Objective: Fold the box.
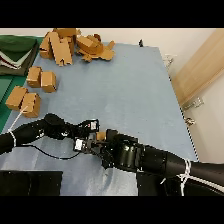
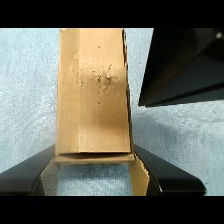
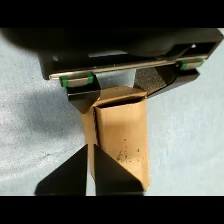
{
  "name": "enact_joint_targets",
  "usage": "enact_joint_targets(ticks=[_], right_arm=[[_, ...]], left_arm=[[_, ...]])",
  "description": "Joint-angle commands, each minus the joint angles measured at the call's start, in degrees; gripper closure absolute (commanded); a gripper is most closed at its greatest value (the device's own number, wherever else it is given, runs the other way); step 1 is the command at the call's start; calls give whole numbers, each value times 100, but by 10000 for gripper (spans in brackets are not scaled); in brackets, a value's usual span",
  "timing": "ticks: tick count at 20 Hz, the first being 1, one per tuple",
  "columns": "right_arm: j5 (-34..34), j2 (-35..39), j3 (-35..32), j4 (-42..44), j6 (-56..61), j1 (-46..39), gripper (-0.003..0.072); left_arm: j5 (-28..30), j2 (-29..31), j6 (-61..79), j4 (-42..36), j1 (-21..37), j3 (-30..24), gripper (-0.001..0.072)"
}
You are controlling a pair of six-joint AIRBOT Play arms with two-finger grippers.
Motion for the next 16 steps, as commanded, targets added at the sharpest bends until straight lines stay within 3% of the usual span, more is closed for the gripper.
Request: enact_joint_targets(ticks=[1,5,6,7,8,12,14,16], right_arm=[[-17,13,11,92,46,2,408],[767,586,85,114,793,7,382],[1080,918,87,114,1213,2,421],[1274,1292,85,114,1722,2,585],[1309,1720,61,109,2253,2,684],[1255,3624,-721,-699,6328,-61,685],[634,4354,-1517,-704,8428,-229,686],[-1270,4756,-2439,-61,8856,-540,686]], left_arm=[[9,-2,-2,2,0,0,254],[9,-2,-2,2,2,0,253],[11,-2,-2,2,2,0,253],[11,-2,-2,2,2,0,253],[15,-2,-2,2,4,0,253],[17,-2,-2,2,4,0,253],[160,-2,-2,2,4,0,254],[205,-2,-2,0,4,2,253]])
